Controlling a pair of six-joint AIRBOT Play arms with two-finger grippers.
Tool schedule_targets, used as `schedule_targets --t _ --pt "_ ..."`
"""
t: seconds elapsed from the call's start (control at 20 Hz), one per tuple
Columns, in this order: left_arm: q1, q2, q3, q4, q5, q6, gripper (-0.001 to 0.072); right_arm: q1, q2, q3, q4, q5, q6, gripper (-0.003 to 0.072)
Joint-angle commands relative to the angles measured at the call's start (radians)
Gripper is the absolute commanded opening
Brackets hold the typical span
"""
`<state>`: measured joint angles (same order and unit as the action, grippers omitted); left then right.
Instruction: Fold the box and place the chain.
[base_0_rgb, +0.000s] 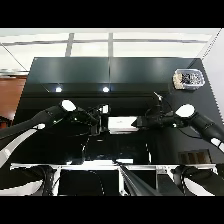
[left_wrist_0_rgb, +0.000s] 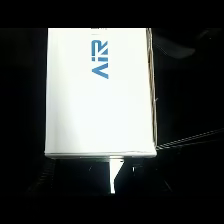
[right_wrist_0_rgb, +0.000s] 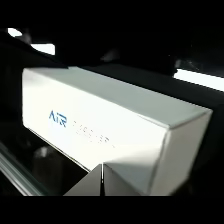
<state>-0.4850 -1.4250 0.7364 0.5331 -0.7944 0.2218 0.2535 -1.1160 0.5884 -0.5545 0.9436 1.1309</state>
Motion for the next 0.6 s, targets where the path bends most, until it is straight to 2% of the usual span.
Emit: schedule_targets --t 0.0,0.1,0.15,0.2,0.3,0.4,0.45,0.55 --pt "0.001 0.003 0.0 0.002 0.002 0.002 0.0383 -0.039 0.053 0.119 0.018 0.189 -0.013 0.0016" --pt "0.002 0.02 0.0 0.009 0.002 0.002 0.0517 -0.111 0.11 0.2 -0.023 0.294 -0.013 0.0016" --pt "0.005 0.035 0.0 0.017 0.0 -0.006 0.0651 -0.156 0.142 0.23 -0.075 0.332 -0.013 0.0016" --pt "0.01 0.055 0.001 0.035 0.002 -0.048 0.0714 -0.207 0.18 0.246 -0.142 0.356 -0.007 0.0016" --pt "0.033 0.106 0.001 0.092 -0.032 -0.153 0.0714 -0.314 0.249 0.246 -0.276 0.388 0.011 0.0017" --pt "0.058 0.158 0.002 0.14 -0.119 -0.23 0.0715 -0.402 0.287 0.245 -0.387 0.409 0.042 0.0017" --pt "0.06 0.181 0.002 0.14 -0.153 -0.262 0.0714 -0.435 0.293 0.245 -0.401 0.41 0.042 0.0017" --pt "0.032 0.211 0.021 0.135 -0.15 -0.342 0.0714 -0.468 0.293 0.243 -0.396 0.372 0.042 0.0016"
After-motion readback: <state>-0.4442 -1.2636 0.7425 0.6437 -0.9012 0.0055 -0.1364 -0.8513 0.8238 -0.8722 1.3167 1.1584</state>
